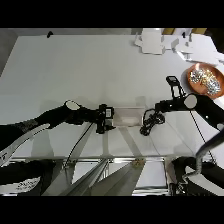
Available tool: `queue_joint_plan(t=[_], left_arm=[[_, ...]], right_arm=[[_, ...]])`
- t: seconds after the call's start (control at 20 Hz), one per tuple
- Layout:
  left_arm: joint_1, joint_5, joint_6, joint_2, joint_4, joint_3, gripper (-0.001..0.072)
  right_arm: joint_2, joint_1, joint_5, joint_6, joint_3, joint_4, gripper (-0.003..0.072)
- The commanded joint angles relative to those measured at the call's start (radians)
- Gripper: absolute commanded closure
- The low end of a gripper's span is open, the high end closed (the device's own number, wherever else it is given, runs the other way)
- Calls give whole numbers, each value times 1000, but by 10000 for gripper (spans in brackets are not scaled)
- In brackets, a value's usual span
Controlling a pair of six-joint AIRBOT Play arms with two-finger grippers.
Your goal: Fold the box and place the chain.
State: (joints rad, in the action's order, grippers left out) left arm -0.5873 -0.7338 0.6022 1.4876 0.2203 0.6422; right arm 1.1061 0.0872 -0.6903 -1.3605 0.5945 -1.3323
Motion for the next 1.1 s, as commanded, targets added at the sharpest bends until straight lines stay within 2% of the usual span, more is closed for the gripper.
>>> queue_joint_plan(t=[0.0, 0.15, 0.35, 0.55, 0.7, 0.85, 1.05], left_arm=[[0, 0, 0, -1, 0, 0, 577], [0, -1, 0, -1, 0, 0, 577], [0, 0, 0, -1, 0, 0, 577], [0, -1, 0, -1, 0, 0, 577], [0, 0, 0, -1, 0, 0, 577], [0, -1, 0, -1, 0, 0, 577], [0, -1, 0, -1, 0, 0, 577]], right_arm=[[-143, 1, -86, 1, 11, -8, 667], [-309, 1, -194, 10, 11, 3, 667], [-568, 5, -349, 143, 11, 231, 667], [-739, 111, -333, 158, 11, 406, 667], [-745, 242, -269, 160, 11, 481, 668], [-717, 388, -158, 166, 21, 470, 668], [-554, 505, -121, 166, 80, 423, 667]])
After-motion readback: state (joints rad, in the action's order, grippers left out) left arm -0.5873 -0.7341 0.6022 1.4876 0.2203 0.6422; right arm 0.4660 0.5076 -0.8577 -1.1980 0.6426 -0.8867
